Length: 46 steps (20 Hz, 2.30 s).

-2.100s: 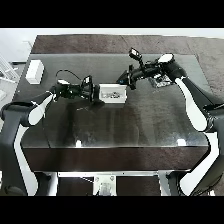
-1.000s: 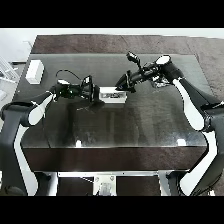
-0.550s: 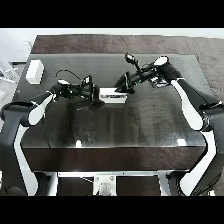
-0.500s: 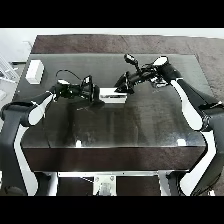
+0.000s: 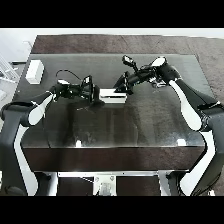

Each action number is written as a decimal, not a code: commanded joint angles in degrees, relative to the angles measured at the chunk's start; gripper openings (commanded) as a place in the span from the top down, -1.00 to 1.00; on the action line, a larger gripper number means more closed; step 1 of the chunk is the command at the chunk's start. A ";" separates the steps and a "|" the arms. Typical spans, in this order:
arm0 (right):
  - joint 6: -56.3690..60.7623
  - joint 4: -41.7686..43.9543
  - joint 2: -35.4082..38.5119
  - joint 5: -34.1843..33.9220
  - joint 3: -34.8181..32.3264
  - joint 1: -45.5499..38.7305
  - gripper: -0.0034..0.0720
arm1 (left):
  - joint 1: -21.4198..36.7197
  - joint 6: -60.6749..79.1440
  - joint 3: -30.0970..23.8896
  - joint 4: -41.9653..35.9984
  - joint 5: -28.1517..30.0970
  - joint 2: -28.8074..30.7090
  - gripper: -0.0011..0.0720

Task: Fold the box and place the chain.

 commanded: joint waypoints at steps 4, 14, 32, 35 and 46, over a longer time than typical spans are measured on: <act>-1.73 -0.07 -0.02 -0.24 -0.02 0.02 0.00 | -0.02 0.02 -0.02 0.02 0.02 0.02 -0.35; -3.37 0.68 0.31 -1.79 -0.90 0.00 0.00 | -0.02 0.04 -0.02 0.02 0.02 0.02 -0.35; -14.82 6.88 8.76 -14.47 -16.76 0.07 0.01 | -0.02 0.04 -0.02 0.02 0.02 0.02 -0.35; -17.57 9.79 8.76 -14.64 -18.10 0.24 0.01 | -0.02 0.04 -0.02 0.02 0.02 0.02 -0.35; -21.03 10.12 8.76 -19.37 -20.50 0.76 0.01 | -0.02 0.04 -0.02 0.02 0.00 0.02 -0.35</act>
